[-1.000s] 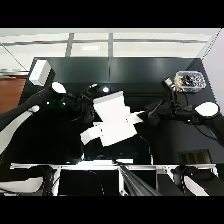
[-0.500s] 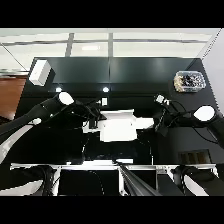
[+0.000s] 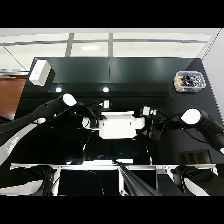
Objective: Fold the box and place the chain.
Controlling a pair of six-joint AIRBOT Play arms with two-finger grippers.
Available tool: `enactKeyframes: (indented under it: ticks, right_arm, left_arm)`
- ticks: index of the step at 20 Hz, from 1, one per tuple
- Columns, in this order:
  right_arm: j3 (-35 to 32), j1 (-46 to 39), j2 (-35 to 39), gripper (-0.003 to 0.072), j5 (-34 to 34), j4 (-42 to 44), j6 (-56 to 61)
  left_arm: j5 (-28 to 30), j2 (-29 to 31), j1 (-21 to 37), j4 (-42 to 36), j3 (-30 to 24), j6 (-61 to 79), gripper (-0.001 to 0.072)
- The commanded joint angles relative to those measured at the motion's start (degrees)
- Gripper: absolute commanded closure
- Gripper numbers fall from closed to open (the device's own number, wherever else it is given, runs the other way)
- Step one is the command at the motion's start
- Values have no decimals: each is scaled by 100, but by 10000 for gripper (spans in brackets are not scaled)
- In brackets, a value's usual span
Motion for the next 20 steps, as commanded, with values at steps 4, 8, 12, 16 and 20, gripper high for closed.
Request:
enactKeyframes:
  ticks: [4, 8, 12, 16, 20]
  right_arm:
    - [-2, 782, -605, -21, -446, 33, -367]
    - [0, 984, -826, -21, -807, 63, -365]
    - [28, 981, -466, -20, -789, -308, 20]
    - [101, 968, 385, -21, -448, -1078, 391]
    - [87, 986, 612, -20, 4, -238, 426]
  left_arm:
    - [94, -24, 15, 2, -4, 20, 682]
    - [63, -24, 15, 0, -4, 17, 682]
    - [46, -24, 15, 2, -4, 17, 682]
    - [31, -24, 15, 0, -4, 17, 682]
    - [31, -24, 15, 2, -4, 17, 682]
